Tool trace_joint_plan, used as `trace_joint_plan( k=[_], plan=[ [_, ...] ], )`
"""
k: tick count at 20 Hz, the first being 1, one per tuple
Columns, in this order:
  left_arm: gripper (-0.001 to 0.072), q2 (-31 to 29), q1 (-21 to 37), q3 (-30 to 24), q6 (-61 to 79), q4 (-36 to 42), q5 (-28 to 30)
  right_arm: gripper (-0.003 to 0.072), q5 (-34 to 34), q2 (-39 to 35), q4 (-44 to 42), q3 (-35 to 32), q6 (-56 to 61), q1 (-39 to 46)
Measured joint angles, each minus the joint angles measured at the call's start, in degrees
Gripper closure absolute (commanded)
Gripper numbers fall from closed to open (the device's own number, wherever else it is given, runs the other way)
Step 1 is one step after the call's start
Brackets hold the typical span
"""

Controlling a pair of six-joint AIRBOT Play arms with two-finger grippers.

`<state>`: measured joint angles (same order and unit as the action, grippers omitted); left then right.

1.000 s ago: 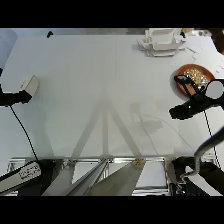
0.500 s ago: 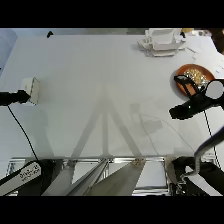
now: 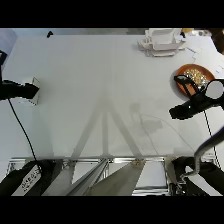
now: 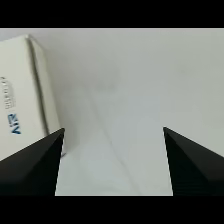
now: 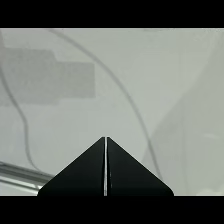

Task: Fold the box and place the chain.

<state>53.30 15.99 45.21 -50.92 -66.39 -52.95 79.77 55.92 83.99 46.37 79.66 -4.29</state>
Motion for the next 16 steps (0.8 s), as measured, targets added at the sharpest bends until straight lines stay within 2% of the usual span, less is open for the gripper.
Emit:
trace_joint_plan(
  k=[4,9,16],
  plan=[
    [0.0690,-0.72,-5.64,0.00,-3.58,0.11,-9.05,0.0670,0.00,0.00,0.00,0.00,0.00,0.00],
    [0.0703,-0.90,-8.00,0.00,-7.10,1.60,-16.04,0.0670,0.00,0.00,0.00,0.00,0.00,0.00],
    [0.0702,-0.90,-8.55,0.00,-9.29,3.80,-17.51,0.0670,0.00,0.00,0.00,0.00,0.00,0.00]
  ],
)
